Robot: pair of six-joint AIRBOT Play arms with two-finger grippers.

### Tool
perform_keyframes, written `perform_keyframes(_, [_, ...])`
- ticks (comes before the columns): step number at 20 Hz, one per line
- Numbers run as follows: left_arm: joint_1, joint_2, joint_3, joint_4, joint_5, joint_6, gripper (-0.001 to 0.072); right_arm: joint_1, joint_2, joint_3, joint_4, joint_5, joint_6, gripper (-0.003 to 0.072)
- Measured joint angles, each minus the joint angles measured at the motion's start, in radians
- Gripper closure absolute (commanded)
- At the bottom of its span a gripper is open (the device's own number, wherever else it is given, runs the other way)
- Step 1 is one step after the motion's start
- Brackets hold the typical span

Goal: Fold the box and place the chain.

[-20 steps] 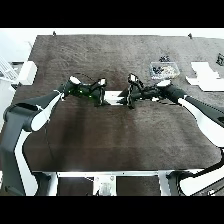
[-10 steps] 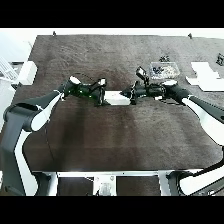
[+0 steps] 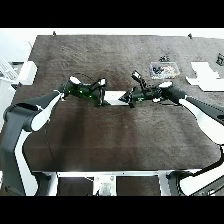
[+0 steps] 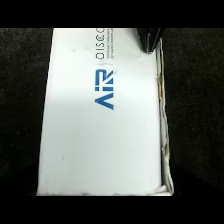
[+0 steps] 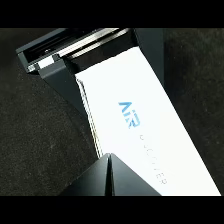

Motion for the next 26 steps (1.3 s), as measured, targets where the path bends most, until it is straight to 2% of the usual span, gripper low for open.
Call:
perform_keyframes(6, [0.000,0.000,0.000,-0.001,0.000,-0.002,0.0353,0.003,0.055,0.016,-0.049,-0.007,0.035,0.0677])
perform_keyframes(10, [0.000,0.000,0.000,-0.001,0.000,-0.002,0.0353,0.001,0.211,0.017,-0.007,-0.006,0.087,0.0678])
perform_keyframes(13, [0.000,0.000,0.000,-0.002,0.000,-0.002,0.0353,0.001,0.376,-0.024,0.005,-0.006,0.169,0.0678])
perform_keyframes(15, [0.000,0.000,0.000,-0.003,0.000,-0.002,0.0353,0.001,0.507,-0.092,0.009,-0.033,0.224,0.0678])
perform_keyframes(19, [0.000,0.000,0.000,-0.014,-0.003,-0.001,0.0353,0.001,0.787,-0.322,-0.016,-0.158,0.315,0.0677])
perform_keyframes(23, [0.000,-0.001,0.000,-0.029,-0.012,-0.004,0.0353,0.001,0.982,-0.548,-0.029,-0.263,0.349,0.0676])
perform_keyframes(24, [0.000,-0.002,0.000,-0.033,-0.015,-0.006,0.0419,0.001,1.009,-0.587,-0.029,-0.280,0.353,0.0676])
perform_keyframes(25, [0.000,-0.002,0.000,-0.035,-0.020,-0.008,0.0683,0.001,1.028,-0.616,-0.029,-0.288,0.356,0.0676])
perform_keyframes(26, [0.000,-0.001,-0.001,-0.039,-0.025,-0.012,0.0690,0.001,1.042,-0.640,-0.029,-0.299,0.359,0.0676])
